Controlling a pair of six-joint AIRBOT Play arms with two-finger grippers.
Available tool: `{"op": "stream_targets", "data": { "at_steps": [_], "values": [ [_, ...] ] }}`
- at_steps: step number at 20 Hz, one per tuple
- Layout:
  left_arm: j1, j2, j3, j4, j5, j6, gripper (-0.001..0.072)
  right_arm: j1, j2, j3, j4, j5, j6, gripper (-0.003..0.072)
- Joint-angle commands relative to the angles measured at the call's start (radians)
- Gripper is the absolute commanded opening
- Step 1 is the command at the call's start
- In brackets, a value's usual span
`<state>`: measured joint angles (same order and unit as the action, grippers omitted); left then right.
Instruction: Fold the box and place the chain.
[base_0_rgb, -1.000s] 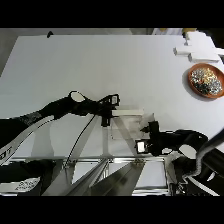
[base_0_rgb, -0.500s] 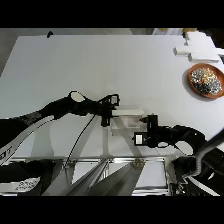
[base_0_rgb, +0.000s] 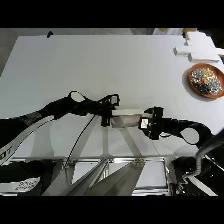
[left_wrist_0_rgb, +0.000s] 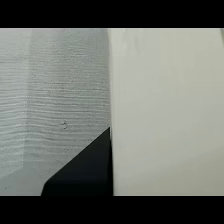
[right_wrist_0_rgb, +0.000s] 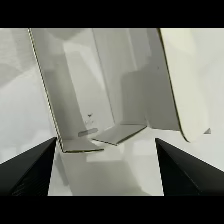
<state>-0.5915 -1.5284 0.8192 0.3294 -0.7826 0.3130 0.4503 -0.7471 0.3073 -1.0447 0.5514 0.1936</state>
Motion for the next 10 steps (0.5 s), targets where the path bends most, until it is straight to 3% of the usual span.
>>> {"op": "stream_targets", "data": {
  "at_steps": [1,5,10],
  "values": [
    [0.000,0.000,0.000,0.000,0.000,0.001,0.0009,-0.094,-0.061,0.005,0.232,0.062,-0.246,0.0683],
    [0.000,0.000,0.000,0.000,0.000,0.001,0.0009,-0.216,-0.156,0.031,0.404,0.154,-0.460,0.0684],
    [0.000,0.000,0.000,0.000,0.000,0.001,0.0009,-0.228,-0.255,0.034,0.509,0.174,-0.600,0.0683]
  ]
}}
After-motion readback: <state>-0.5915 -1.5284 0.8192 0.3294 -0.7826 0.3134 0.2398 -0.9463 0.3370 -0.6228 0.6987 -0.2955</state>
